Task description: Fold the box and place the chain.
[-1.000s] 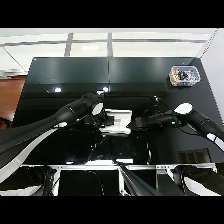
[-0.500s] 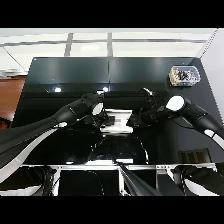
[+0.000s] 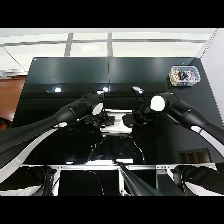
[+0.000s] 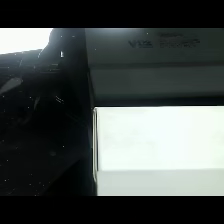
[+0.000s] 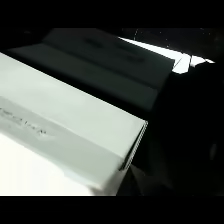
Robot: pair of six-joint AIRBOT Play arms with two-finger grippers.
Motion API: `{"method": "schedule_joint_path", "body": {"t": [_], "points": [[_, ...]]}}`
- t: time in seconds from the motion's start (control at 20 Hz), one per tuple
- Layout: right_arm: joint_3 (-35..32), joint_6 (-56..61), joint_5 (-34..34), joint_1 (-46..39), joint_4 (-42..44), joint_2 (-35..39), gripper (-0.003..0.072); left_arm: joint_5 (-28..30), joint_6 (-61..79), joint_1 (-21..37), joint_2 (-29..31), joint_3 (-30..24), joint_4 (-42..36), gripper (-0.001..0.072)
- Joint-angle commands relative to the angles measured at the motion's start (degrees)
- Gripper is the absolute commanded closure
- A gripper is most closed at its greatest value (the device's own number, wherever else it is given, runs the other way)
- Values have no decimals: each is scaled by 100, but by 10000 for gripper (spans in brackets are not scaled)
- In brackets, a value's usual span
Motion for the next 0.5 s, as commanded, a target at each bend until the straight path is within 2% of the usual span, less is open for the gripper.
{"method": "schedule_joint_path", "body": {"t": [0.0, 0.45], "points": [[304, 743, 262, 352, -660, -319, 332, 4, 0, 2, 0, 4, -2, 679], [625, 1991, 636, 675, -1550, -804, 332, 4, 0, 2, 0, 4, 0, 680]]}}
